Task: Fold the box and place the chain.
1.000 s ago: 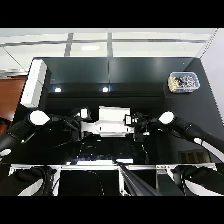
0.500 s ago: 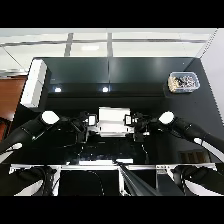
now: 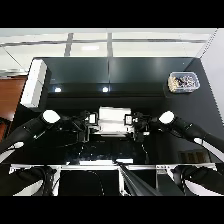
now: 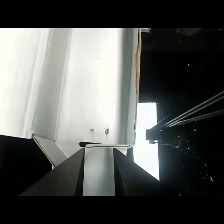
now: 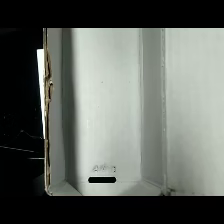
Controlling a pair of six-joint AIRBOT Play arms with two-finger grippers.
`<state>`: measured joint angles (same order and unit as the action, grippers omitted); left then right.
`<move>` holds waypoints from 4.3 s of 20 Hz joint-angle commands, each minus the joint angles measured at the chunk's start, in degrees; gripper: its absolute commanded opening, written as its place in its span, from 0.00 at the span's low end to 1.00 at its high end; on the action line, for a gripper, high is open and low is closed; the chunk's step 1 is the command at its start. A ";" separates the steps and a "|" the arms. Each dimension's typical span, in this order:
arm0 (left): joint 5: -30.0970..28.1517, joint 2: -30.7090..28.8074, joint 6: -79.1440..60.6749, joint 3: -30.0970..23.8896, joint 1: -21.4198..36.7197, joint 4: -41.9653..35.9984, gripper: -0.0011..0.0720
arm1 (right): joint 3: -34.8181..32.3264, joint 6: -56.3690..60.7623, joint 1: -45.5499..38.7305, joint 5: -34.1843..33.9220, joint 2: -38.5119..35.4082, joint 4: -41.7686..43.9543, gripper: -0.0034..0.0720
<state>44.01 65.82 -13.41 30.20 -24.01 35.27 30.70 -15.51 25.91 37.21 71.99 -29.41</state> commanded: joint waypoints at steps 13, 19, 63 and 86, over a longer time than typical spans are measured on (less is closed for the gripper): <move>1.16 -0.07 3.48 0.98 2.34 4.55 0.71 | 0.02 0.04 0.04 0.04 0.04 0.00 0.36; 1.53 0.04 0.04 1.05 0.66 -0.37 0.28 | 0.02 0.04 0.04 0.04 0.04 0.00 0.36; 18.73 -1.53 80.13 -4.44 30.91 5.95 0.05 | 0.02 0.04 0.04 0.04 0.04 0.00 0.36; 24.50 12.55 73.55 14.34 7.43 -2.67 0.64 | 0.02 0.04 0.04 0.04 0.04 0.02 0.36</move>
<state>70.06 78.32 58.50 43.46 -13.30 32.32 30.70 -15.46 25.91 37.23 72.01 -29.41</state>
